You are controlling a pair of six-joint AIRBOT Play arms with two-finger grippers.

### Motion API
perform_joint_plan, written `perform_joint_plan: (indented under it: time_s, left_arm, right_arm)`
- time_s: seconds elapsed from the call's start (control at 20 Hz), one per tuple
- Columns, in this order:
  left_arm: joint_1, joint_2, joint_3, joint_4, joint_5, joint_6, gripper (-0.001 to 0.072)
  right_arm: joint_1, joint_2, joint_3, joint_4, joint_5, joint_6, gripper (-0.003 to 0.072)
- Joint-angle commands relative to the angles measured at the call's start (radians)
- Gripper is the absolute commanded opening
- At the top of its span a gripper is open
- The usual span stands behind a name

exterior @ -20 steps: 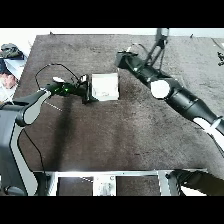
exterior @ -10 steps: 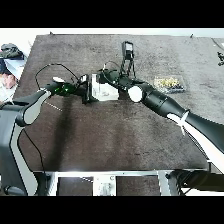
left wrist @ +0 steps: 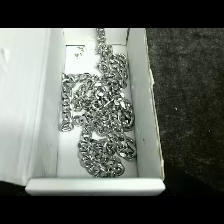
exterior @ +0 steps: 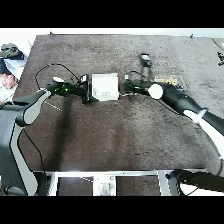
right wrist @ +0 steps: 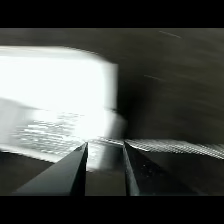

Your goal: Fold the box and place the chain.

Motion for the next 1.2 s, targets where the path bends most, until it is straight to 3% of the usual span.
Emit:
perform_joint_plan:
  time_s: [0.0, 0.1, 0.15, 0.2, 0.3, 0.6, 0.65, 0.75, 0.8, 0.95, 1.15]
  left_arm:
    - [0.001, 0.0, 0.0, 0.0, 0.0, 0.0, 0.0276]
    - [0.001, 0.0, 0.001, 0.0, 0.0, 0.0, 0.0276]
    - [0.001, 0.0, 0.001, 0.0, 0.0, 0.0, 0.0276]
    - [0.001, 0.0, 0.001, 0.0, 0.0, 0.0, 0.0276]
    - [0.001, 0.0, 0.001, 0.0, 0.0, 0.0, 0.0276]
    - [0.001, 0.0, 0.001, 0.0, 0.0, 0.0, 0.0276]
    - [0.001, 0.0, 0.001, 0.0, 0.0, 0.0, 0.0276]
    - [0.001, 0.0, 0.001, 0.0, 0.0, 0.0, 0.0276]
    - [0.001, 0.0, 0.001, 0.0, 0.0, 0.0, 0.0276]
    - [0.001, 0.0, 0.0, 0.0, 0.0, 0.0, 0.0276]
    - [0.001, 0.0, 0.001, 0.0, 0.0, 0.0, 0.0276]
  right_arm:
    - [-0.193, 0.101, -0.2, -0.009, -0.073, 0.094, 0.0285]
    - [-0.288, 0.09, -0.262, 0.036, -0.139, 0.113, 0.0297]
    - [-0.313, 0.068, -0.27, 0.058, -0.16, 0.113, 0.0392]
    - [-0.328, 0.035, -0.269, 0.081, -0.188, 0.113, 0.0417]
    - [-0.33, -0.037, -0.248, 0.112, -0.238, 0.112, 0.0417]
    - [-0.307, -0.24, -0.062, 0.146, -0.243, 0.113, 0.0415]
    - [-0.307, -0.261, -0.039, 0.146, -0.241, 0.113, 0.0353]
    - [-0.307, -0.292, -0.005, 0.171, -0.242, 0.113, 0.0334]
    - [-0.307, -0.306, 0.01, 0.178, -0.242, 0.113, 0.0275]
    - [-0.298, -0.314, 0.029, 0.217, -0.231, 0.112, -0.001]
    - [-0.159, -0.15, 0.029, 0.217, -0.233, 0.038, -0.0011]
